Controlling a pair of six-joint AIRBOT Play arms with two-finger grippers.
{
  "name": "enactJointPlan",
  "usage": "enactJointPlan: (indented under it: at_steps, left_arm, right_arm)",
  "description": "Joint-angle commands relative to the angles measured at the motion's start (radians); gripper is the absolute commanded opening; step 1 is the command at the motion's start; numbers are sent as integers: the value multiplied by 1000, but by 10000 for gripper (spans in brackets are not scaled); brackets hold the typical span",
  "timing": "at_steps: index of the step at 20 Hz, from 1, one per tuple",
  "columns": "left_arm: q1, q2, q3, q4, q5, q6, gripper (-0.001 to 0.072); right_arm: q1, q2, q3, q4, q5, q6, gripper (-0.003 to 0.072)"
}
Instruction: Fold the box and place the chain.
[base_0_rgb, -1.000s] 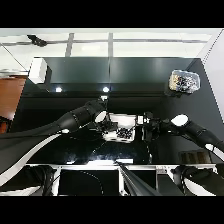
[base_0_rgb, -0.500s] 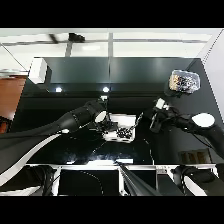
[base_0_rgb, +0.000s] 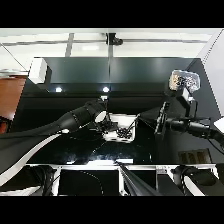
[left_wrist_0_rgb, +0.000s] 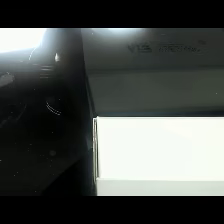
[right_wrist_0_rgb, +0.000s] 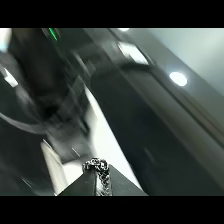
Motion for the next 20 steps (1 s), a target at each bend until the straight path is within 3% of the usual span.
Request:
enactJointPlan:
  at_steps: [1,6,9,15,20]
  left_arm:
    - [0,0,0,-3,-1,-1,33]
    - [0,0,0,-3,0,-1,33]
    - [0,0,0,-2,0,-1,33]
    - [4,0,19,55,-86,-110,31]
    - [5,0,50,80,-68,-159,32]
  right_arm:
    - [26,10,13,154,44,77,61]
    - [32,8,12,60,40,156,87]
    - [29,9,13,-40,-39,275,714]
    - [-105,9,40,-94,-75,276,704]
    - [-156,9,40,-97,-31,276,704]
